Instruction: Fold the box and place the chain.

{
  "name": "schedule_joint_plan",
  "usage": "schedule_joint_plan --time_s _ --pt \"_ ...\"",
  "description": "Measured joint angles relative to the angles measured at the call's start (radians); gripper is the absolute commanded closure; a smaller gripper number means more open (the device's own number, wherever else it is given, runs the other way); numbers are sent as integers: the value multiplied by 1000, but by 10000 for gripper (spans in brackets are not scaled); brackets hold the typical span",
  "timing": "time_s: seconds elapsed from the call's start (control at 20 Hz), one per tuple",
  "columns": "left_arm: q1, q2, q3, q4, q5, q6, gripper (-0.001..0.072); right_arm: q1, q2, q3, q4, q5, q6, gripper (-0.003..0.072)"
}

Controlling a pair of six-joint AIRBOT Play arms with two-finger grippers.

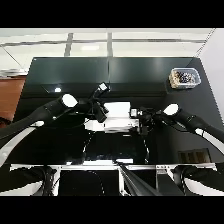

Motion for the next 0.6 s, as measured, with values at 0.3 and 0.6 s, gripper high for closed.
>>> schedule_joint_plan --time_s 0.3,0.6 --pt "153 179 -12 82 -131 -30 678 0 0 0 0 0 0 198" --pt "135 229 -120 103 -259 268 -7 0 0 0 -1 0 0 198"
